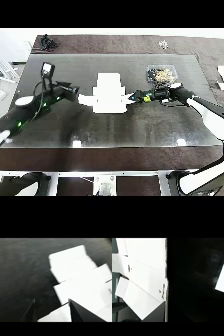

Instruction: Fold the box and place the chain.

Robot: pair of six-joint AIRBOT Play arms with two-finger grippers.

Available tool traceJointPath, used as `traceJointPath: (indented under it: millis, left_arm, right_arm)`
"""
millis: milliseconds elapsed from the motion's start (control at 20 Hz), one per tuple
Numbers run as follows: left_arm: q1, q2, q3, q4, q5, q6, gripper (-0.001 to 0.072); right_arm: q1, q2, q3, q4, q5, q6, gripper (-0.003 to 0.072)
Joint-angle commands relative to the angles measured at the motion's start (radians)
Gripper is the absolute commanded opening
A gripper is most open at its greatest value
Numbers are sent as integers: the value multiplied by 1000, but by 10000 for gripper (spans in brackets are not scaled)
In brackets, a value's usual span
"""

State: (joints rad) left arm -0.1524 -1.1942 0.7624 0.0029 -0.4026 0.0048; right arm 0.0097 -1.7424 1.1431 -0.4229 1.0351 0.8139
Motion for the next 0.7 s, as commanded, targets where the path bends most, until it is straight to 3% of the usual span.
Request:
traceJointPath:
  millis: [0, 250, 650]
  left_arm:
    - [0, -179, 196, 248, -198, -278, 517]
    - [0, -436, 518, 577, -428, -587, 517]
    - [0, -770, 959, 612, -779, -786, 517]
  right_arm:
    - [1, -1, 1, 0, 0, 0, 3]
    - [1, -1, 1, 0, 0, 0, 3]
    - [1, -1, 1, 0, 1, -3, 3]
